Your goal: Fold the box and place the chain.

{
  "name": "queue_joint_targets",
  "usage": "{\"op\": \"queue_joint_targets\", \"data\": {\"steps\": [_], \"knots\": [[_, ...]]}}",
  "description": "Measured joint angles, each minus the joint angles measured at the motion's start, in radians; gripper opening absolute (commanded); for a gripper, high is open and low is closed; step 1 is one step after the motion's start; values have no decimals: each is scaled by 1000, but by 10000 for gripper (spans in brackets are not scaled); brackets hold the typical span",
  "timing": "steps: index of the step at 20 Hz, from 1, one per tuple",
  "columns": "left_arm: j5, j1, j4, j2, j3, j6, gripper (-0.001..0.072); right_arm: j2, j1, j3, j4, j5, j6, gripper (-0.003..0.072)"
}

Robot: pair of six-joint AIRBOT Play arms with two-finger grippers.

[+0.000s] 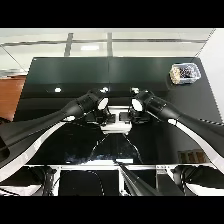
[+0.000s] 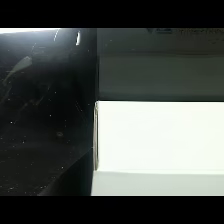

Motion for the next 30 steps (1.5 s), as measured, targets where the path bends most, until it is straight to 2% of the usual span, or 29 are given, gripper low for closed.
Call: {"op": "queue_joint_targets", "data": {"steps": [1,2,3,5,9,10,11,12,14,15,16,20,21,22,26,30], "knots": [[0,0,0,0,0,0,29,-5,1,0,5,1,8,233],[0,0,0,0,0,0,29,-11,1,0,10,0,15,233],[-1,0,0,0,0,0,29,-14,1,1,13,2,20,140],[1,0,-1,0,0,0,29,-19,1,1,23,2,29,16],[3,0,0,0,0,1,29,-23,1,2,24,7,36,20],[3,0,0,0,0,1,29,-23,1,2,24,7,37,103],[0,0,-2,0,0,0,29,-24,1,1,26,7,42,225],[-2,0,-2,0,0,-2,29,-25,1,0,23,17,43,231],[-5,0,2,0,0,0,29,-24,1,0,25,14,43,224],[-5,0,2,0,0,0,29,-24,1,0,25,14,43,94],[-5,0,2,0,0,0,29,-24,1,0,31,6,42,17],[0,0,1,0,0,1,29,-24,2,0,31,6,31,23],[0,0,1,0,0,1,29,-24,2,0,31,6,30,194],[-4,0,-2,0,0,-2,29,-21,0,0,26,12,32,289],[-6,0,4,0,0,-2,29,32,-10,1,8,11,0,287],[-4,0,3,0,-1,0,29,185,-24,2,-9,12,-80,287]]}}
